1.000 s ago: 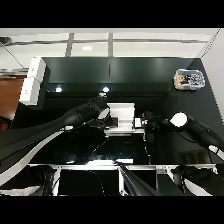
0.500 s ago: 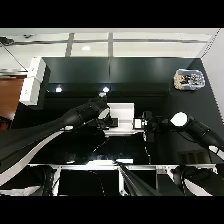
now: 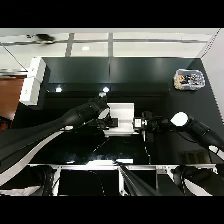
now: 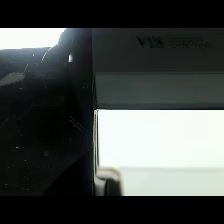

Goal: Fold the box and place the chain.

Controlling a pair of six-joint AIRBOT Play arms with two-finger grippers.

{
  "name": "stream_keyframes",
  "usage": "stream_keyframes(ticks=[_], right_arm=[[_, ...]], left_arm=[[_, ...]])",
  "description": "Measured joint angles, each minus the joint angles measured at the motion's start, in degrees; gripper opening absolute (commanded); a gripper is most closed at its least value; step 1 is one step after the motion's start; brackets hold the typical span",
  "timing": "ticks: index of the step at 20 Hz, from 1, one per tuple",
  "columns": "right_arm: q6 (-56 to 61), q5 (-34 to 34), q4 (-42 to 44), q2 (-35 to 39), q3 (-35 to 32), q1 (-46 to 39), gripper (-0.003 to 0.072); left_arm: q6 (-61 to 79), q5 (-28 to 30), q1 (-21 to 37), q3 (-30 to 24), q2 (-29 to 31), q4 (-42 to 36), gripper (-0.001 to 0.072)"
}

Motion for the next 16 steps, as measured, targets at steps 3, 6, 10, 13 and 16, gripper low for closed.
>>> stream_keyframes(ticks=[3,6,10,13,16], right_arm=[[0.2,0.0,4.57,-0.44,0.0,-0.02,0.0239],[0.39,0.09,9.62,-1.6,-0.04,0.0,0.0239],[0.52,0.59,14.27,-3.37,-0.04,0.04,0.0238],[0.63,0.55,15.15,-3.89,-0.04,0.04,0.0483],[1.75,0.0,15.15,-4.07,-0.04,0.04,0.0408]], left_arm=[[0.04,-0.07,0.0,0.0,0.0,0.0,0.0029],[0.13,-0.26,0.0,0.0,0.0,0.04,0.0029],[0.13,-0.26,0.0,0.0,0.0,0.04,0.0029],[0.11,-0.24,0.0,0.0,0.0,0.02,0.0029],[0.02,-0.22,0.0,0.0,0.0,0.02,0.0029]])
